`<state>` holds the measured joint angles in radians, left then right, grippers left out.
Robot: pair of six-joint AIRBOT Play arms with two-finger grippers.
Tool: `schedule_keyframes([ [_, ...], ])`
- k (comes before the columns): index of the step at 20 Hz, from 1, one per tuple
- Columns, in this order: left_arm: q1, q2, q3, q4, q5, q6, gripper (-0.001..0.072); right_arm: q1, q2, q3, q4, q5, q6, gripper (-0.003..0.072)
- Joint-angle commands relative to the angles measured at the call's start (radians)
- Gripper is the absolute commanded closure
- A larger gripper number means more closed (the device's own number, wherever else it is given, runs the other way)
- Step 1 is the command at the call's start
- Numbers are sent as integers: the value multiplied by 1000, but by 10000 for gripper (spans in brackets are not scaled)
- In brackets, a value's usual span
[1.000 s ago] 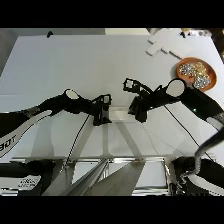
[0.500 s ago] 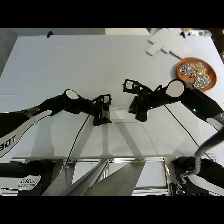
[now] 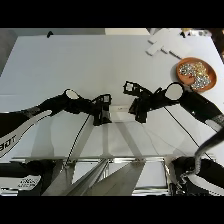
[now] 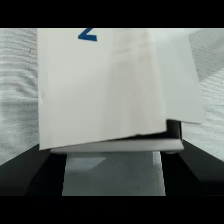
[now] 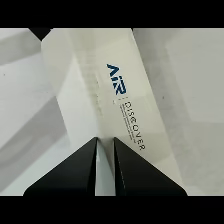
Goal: Fold the box and place the chain.
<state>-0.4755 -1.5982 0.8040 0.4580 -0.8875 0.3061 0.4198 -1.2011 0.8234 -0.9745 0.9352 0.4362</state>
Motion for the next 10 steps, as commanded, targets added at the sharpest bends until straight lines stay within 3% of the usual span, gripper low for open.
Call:
schedule_keyframes([
  [1,0,0,0,3,0,3,319,0,0,-7,12,-35,0,587],
  [10,0,0,0,3,0,4,319,0,30,-7,30,-55,0,587],
])
